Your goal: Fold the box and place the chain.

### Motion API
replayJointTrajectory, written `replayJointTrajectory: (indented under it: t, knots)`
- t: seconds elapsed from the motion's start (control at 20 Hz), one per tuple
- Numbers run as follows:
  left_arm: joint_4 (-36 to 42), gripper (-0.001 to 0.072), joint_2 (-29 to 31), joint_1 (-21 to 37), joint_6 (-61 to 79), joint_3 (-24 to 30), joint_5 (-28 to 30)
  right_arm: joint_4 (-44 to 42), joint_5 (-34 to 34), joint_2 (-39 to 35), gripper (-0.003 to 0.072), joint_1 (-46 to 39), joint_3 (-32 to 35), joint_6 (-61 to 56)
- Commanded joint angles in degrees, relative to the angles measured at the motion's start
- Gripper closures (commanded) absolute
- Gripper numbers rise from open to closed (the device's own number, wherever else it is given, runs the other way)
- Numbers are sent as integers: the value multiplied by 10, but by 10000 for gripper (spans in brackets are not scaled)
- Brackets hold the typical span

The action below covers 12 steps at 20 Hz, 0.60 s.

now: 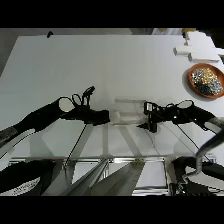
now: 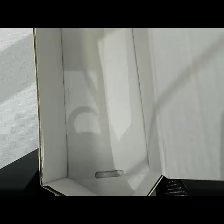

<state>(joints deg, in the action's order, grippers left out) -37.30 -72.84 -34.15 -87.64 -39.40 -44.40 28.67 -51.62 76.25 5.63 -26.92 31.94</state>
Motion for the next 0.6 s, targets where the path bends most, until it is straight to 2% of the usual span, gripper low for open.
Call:
replayJointTrajectory:
  t: [0.0, 0.1, 0.2, 0.25, 0.35, 0.55]
  knots:
    - [5, 545, 19, -6, 2, -2, 15, 0, 0, 0, 274, 0, 0, 0]
    - [5, 544, 19, -10, 0, -2, 11, 0, 0, 0, 274, 0, 0, 0]
    - [6, 480, 19, -19, 0, -2, 14, 0, 0, 0, 274, 0, 0, 0]
    - [7, 472, 19, -22, -1, -2, 18, 0, 0, 0, 274, 0, 0, 0]
    - [6, 291, 19, -28, -14, -2, 25, 0, 0, 0, 274, 0, 0, 0]
    - [-4, 283, 14, -44, -23, -18, 40, 0, 0, 0, 274, 0, 0, 0]
